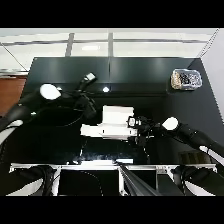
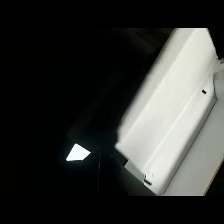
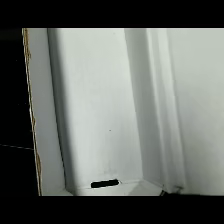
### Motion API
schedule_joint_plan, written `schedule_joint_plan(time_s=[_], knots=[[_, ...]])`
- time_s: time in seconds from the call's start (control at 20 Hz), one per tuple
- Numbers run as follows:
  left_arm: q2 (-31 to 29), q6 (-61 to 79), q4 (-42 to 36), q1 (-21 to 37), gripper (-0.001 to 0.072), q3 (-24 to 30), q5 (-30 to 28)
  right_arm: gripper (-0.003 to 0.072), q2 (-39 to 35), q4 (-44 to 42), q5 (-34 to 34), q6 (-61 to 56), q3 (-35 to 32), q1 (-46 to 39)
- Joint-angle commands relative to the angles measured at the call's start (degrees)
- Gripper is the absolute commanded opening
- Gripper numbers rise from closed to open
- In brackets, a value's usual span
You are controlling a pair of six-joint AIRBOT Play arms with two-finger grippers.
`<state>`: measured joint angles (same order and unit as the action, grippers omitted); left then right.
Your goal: Fold the box and place the chain.
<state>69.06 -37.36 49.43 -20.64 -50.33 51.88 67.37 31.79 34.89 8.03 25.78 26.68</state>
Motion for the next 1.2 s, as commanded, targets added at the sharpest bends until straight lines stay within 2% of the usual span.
schedule_joint_plan(time_s=[0.0, 0.1, 0.15, 0.2, 0.25, 0.3, 0.45, 0.5, 0.65, 0.7, 0.85, 1.1, 1.15], knots=[[-9.2, 1.8, 4.2, 7.5, 0.0028, 5.4, 5.7, 0.0305, 0.0, -0.1, 0.0, -0.1, 0.0, 0.0], [-13.1, 16.3, -5.3, 10.7, 0.0037, 13.5, 7.9, 0.0306, 0.0, 0.0, 0.0, -0.1, 0.0, 0.0], [-14.2, 24.8, -9.8, 10.8, 0.0219, 17.4, 7.7, 0.0306, 0.0, 0.0, 0.0, -0.1, 0.0, 0.0], [-14.4, 33.4, -11.7, 10.3, 0.0486, 20.2, 7.2, 0.0306, 0.0, 0.0, 0.0, 0.0, 0.0, 0.0], [-13.9, 39.4, -11.4, 9.4, 0.0658, 22.0, 6.1, 0.0306, 0.0, 0.0, 0.0, -0.1, 0.0, 0.0], [-12.9, 40.6, -10.6, 8.2, 0.0709, 22.7, 4.0, 0.0306, 0.0, 0.0, 0.0, 0.0, 0.0, 0.0], [-8.8, 40.6, -11.2, 4.4, 0.0701, 22.6, 1.9, 0.0306, 0.0, 0.0, 0.0, -0.1, 0.0, 0.0], [-7.4, 40.6, -12.0, 3.5, 0.0671, 22.3, 0.3, 0.0306, 0.0, 0.0, 0.0, 0.0, 0.0, 0.0], [-5.0, 40.6, -20.0, 2.3, 0.0672, 22.1, -1.8, 0.0306, 0.0, 0.0, 0.0, 0.0, 0.0, 0.0], [-4.4, 41.6, -20.5, 2.1, 0.0672, 22.1, -2.0, 0.0306, 0.0, 0.0, 0.0, 0.0, 0.0, 0.0], [-3.3, 52.4, -19.7, 0.1, 0.0673, 22.1, -4.4, 0.0305, 0.0, 0.0, 0.0, 0.0, 0.0, 0.0], [-2.4, 52.1, -17.0, -4.9, 0.0672, 22.1, -9.8, 0.0306, 0.0, 0.0, 0.0, -0.1, 0.0, 0.0], [-2.4, 52.0, -16.9, -5.7, 0.0636, 22.1, -10.9, 0.0306, 0.0, 0.0, 0.0, 0.0, 0.0, 0.0]])
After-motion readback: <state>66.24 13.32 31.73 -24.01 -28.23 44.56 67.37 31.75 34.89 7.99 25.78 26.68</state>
